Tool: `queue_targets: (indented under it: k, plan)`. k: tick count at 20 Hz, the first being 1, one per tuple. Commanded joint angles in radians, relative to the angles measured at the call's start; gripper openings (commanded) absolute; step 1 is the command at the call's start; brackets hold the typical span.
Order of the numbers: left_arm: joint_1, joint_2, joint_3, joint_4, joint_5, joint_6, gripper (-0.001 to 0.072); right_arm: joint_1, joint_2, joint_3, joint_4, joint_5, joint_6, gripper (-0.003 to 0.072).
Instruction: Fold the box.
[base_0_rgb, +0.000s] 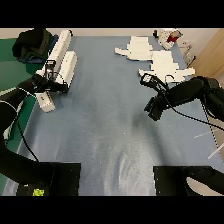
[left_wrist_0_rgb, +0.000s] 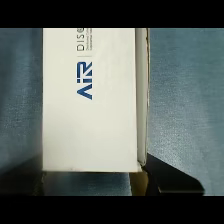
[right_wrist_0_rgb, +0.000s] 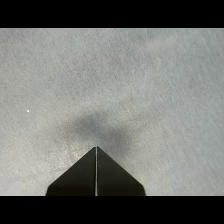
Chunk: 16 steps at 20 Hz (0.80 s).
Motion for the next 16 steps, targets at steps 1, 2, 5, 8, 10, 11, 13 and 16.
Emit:
queue_targets:
  k: [1, 2, 5, 8, 10, 11, 13, 16]
  plan:
    - [-0.001, -0.001, 0.0, -0.019, 0.01, -0.001, 0.0403, -0.001, -0.001, 0.001, 0.0, 0.0, 0.0, 0.0006]
    - [-0.001, -0.001, 0.001, -0.025, 0.01, -0.001, 0.0404, 0.0, -0.001, 0.001, 0.0, 0.0, 0.0, 0.0006]
    - [0.0, -0.001, 0.001, -0.024, 0.016, -0.004, 0.0632, 0.0, -0.001, 0.001, 0.0, 0.0, 0.0, 0.0006]
    - [0.0, -0.001, 0.001, -0.024, 0.018, -0.005, 0.0632, 0.0, -0.001, 0.001, 0.0, 0.0, 0.0, 0.0006]
    - [0.0, 0.004, 0.001, -0.024, 0.017, -0.005, 0.0674, 0.0, -0.001, 0.001, 0.0, 0.0, 0.0, 0.0006]
    - [0.0, 0.013, 0.001, -0.024, 0.013, -0.005, 0.0674, 0.0, -0.001, 0.001, 0.0, 0.0, 0.0, 0.0006]
    - [0.001, 0.035, 0.009, -0.023, -0.01, -0.005, 0.0673, 0.0, -0.001, 0.001, 0.0, 0.0, 0.0, 0.0006]
    - [0.001, 0.08, 0.028, -0.021, -0.084, -0.005, 0.0682, 0.0, -0.001, 0.001, 0.0, 0.0, 0.0, 0.0006]
